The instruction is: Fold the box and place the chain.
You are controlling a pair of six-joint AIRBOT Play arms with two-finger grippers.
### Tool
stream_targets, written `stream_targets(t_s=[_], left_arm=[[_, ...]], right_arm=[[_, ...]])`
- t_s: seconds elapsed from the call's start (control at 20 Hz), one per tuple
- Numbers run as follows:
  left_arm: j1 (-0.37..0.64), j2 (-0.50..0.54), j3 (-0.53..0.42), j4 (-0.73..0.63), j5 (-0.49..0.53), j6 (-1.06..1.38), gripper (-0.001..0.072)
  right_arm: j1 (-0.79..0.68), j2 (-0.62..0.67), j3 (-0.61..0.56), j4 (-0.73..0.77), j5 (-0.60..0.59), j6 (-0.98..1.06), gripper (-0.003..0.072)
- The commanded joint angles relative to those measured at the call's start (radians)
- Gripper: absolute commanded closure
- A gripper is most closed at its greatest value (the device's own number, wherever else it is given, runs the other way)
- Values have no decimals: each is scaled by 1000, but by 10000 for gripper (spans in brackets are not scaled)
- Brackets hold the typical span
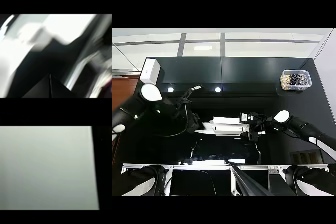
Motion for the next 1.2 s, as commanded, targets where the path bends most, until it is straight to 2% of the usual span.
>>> stream_targets(t_s=[0.0,0.1,0.2,0.3,0.45,0.55,0.6,0.7,0.8,0.95,1.15], left_arm=[[-7,6,-185,-507,254,294,684],[-7,6,-222,-650,377,428,684],[-13,5,-219,-681,502,484,685],[-42,-3,-207,-650,601,512,685],[-93,-51,-151,-452,668,441,686],[-107,-115,-82,-215,638,251,686],[-108,-155,-39,-96,588,164,686],[-108,-241,52,52,430,81,685],[-108,-316,126,73,307,82,686],[-109,-375,190,80,290,80,685],[-106,-380,238,110,229,79,686]], right_arm=[[1,-1,0,1,0,0,253],[1,-1,0,1,0,0,253],[1,-1,0,1,0,0,253],[1,-1,0,1,0,0,253],[1,-1,0,1,0,0,253],[1,-1,0,1,-1,0,253],[1,-1,0,1,0,0,253],[1,-1,0,1,-1,0,253],[1,-1,0,1,0,0,253],[1,-1,0,1,0,0,253],[1,-1,0,2,-1,0,253]])
